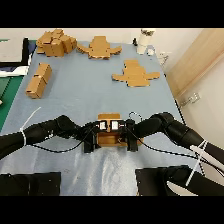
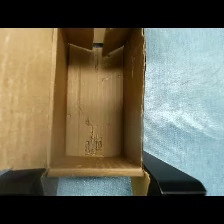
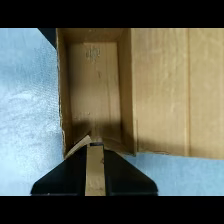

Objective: Fold the box.

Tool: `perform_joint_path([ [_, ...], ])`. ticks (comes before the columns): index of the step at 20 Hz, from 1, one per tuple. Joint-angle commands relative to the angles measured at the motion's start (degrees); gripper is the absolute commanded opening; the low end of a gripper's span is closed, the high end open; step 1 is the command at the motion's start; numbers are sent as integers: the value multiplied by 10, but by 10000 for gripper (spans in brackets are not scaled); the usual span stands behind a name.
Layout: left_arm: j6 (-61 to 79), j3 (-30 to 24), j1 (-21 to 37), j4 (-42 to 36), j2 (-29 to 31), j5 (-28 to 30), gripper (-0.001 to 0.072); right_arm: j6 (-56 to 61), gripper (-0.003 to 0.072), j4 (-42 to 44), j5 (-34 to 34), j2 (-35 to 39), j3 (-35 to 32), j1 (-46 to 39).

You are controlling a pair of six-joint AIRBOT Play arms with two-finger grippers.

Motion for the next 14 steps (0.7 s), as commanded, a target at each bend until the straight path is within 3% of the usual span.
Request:
perform_joint_path([
  [1, 0, 0, 0, 0, 0, 0, 511, 2, 162, 35, 19, 0, -11, 0],
  [4, 0, 0, 0, 0, 0, 0, 511, 2, 172, 45, 28, 0, -19, 0],
  [5, 0, 0, 0, 0, 0, 0, 511, 2, 351, 49, 28, 0, -20, 0],
  [6, 0, 0, 0, 0, 0, 0, 512, 2, 466, 49, 28, 0, -20, 0],
  [8, 0, 0, 0, 0, 0, 0, 512, 2, 532, 49, 28, 0, -20, 0],
  [14, 0, 0, 0, 0, 0, 0, 511, 2, 532, 48, 27, 0, -20, 0],
])
